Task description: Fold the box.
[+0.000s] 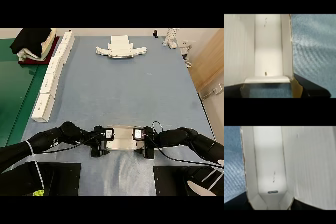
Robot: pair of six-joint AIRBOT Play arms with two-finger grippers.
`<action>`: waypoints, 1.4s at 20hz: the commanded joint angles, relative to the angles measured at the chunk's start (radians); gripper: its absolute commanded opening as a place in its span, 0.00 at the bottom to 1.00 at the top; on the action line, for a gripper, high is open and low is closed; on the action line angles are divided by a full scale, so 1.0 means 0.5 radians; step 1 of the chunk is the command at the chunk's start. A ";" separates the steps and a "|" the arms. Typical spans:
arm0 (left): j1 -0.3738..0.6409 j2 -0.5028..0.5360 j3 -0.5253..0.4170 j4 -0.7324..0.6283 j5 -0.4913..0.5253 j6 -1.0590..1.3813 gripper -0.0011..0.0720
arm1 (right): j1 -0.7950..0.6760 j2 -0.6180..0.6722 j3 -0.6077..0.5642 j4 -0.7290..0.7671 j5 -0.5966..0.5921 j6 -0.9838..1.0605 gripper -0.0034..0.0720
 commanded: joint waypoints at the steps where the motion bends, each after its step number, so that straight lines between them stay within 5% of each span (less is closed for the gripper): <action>1: -0.013 -0.015 0.002 -0.010 0.022 0.014 0.89 | 0.002 0.000 0.002 0.001 0.000 0.002 0.76; 2: -0.013 -0.015 0.002 -0.008 0.021 0.014 0.65 | 0.002 0.000 0.002 0.001 0.000 0.001 0.76; 3: -0.013 -0.015 0.002 -0.008 0.022 0.013 0.63 | 0.002 0.000 0.002 0.001 0.000 0.002 0.76; 28: -0.013 -0.015 0.002 -0.011 0.043 -0.003 0.63 | 0.002 0.000 0.002 0.001 -0.002 0.002 0.76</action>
